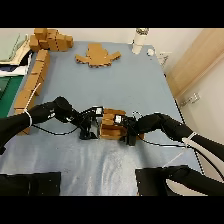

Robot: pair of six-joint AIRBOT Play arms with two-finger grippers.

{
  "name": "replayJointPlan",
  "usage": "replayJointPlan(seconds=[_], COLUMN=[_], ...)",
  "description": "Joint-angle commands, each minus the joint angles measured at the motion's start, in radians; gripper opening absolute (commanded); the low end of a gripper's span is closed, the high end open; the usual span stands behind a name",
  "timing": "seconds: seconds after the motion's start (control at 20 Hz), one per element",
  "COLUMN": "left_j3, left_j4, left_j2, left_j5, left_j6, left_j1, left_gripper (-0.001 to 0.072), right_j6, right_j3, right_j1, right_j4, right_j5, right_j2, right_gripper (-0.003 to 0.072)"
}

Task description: Fold the box.

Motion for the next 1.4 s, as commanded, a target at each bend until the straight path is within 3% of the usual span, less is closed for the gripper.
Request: replayJointPlan(seconds=[0.0, 0.35, 0.65, 1.35], left_j3=[-0.011, -0.045, -0.063, -0.063], left_j4=[-0.021, -0.084, -0.113, -0.117], left_j2=[0.001, 0.017, 0.026, 0.026], left_j5=[0.032, 0.058, 0.160, 0.166], left_j6=[0.066, 0.138, 0.156, 0.156], left_j1=[-0.013, -0.013, -0.065, -0.088], left_gripper=[0.0694, 0.0694, 0.0694, 0.0693], right_j6=[0.000, 0.000, 0.000, 0.000], right_j3=[0.000, 0.000, 0.000, 0.000], right_j1=[0.000, 0.000, 0.000, 0.000], right_j4=[0.000, 0.000, 0.000, 0.000], right_j5=[0.000, 0.000, 0.000, 0.000], right_j2=[0.000, 0.000, 0.000, 0.000], right_gripper=[0.0497, 0.0497, 0.0497, 0.0497])
